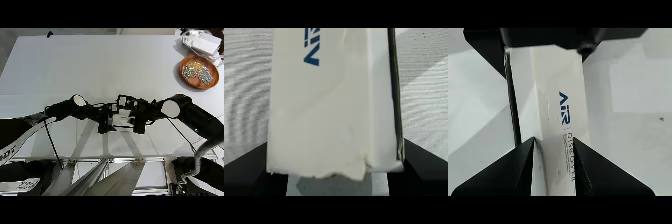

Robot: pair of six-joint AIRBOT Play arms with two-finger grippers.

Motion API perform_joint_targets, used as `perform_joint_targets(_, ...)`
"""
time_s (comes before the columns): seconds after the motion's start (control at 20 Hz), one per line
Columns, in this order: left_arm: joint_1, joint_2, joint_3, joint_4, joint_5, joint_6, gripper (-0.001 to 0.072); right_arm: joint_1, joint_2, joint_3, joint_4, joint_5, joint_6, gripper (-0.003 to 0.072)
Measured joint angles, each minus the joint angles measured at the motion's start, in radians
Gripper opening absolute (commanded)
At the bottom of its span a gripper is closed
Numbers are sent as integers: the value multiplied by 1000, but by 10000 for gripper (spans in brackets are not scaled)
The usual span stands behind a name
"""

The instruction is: Fold the box and place the chain.

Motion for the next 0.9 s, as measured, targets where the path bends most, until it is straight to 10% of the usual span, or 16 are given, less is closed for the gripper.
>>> perform_joint_targets(0.9,0,0,0,2,-1,3,137,48,-5,-48,5,-37,1,299)
